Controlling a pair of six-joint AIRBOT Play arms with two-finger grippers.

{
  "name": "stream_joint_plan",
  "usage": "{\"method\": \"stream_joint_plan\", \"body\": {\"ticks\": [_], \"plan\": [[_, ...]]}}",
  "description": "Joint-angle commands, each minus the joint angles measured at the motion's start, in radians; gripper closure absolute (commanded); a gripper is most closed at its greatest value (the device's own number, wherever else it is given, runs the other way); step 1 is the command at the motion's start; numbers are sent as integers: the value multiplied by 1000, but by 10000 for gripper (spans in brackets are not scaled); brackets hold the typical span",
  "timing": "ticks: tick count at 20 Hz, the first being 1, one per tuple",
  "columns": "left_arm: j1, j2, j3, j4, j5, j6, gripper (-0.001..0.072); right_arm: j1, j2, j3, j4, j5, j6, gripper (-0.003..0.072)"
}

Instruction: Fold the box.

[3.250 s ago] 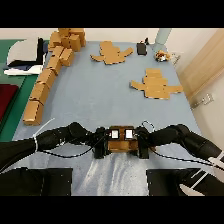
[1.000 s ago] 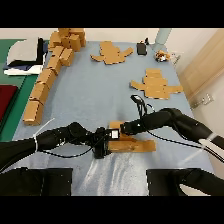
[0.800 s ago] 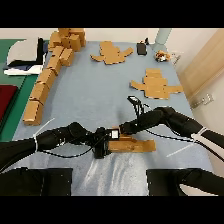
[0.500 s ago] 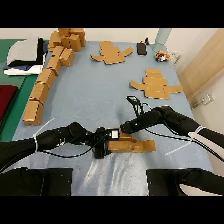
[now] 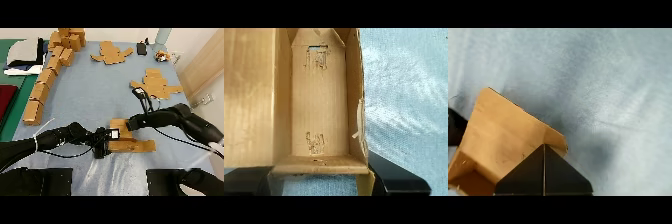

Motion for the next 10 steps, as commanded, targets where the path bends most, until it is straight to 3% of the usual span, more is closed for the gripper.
{"method": "stream_joint_plan", "body": {"ticks": [1, 5, 7, 8, 10], "plan": [[0, 0, 1, 0, 0, 0, 188, 2, 175, -40, -20, -138, -28, 682], [0, 0, 1, 0, 1, 0, 187, 3, 349, -192, 84, -358, -317, 676], [0, 0, 1, 0, 1, 0, 188, 3, 387, -243, 57, -388, -437, 282], [0, 0, 1, 0, 0, 0, 187, 2, 388, -253, 27, -382, -494, 156], [0, 0, 1, 0, 0, 0, 187, 2, 371, -257, -52, -305, -550, 151]]}}
